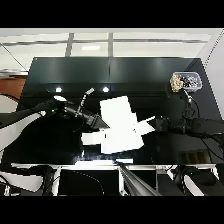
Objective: Fold the box and place the chain.
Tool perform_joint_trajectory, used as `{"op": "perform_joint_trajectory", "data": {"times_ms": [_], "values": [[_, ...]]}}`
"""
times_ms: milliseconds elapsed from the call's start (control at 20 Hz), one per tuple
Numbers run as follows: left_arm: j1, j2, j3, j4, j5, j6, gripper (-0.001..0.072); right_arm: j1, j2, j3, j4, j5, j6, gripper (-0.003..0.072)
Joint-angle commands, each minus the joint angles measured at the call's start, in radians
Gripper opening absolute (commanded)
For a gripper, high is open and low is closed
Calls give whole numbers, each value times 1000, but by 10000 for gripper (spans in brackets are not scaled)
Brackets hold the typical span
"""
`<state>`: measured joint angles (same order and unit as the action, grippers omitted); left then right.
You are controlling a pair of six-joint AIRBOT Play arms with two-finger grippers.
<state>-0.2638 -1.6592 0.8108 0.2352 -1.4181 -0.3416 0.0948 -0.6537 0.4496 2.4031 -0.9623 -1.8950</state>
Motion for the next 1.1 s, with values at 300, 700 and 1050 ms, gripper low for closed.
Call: {"op": "perform_joint_trajectory", "data": {"times_ms": [300, 700, 1050], "values": [[-60, -6, 62, 121, 76, -6, 332, 1, 1, 0, -26, -14, 0, 23], [-60, -6, 76, 176, 74, -52, 133, 2, 1, 0, -45, -14, 0, 23], [-60, 4, 103, 202, 72, -20, 24, -10, 1, 0, -68, -6, 0, 662]]}}
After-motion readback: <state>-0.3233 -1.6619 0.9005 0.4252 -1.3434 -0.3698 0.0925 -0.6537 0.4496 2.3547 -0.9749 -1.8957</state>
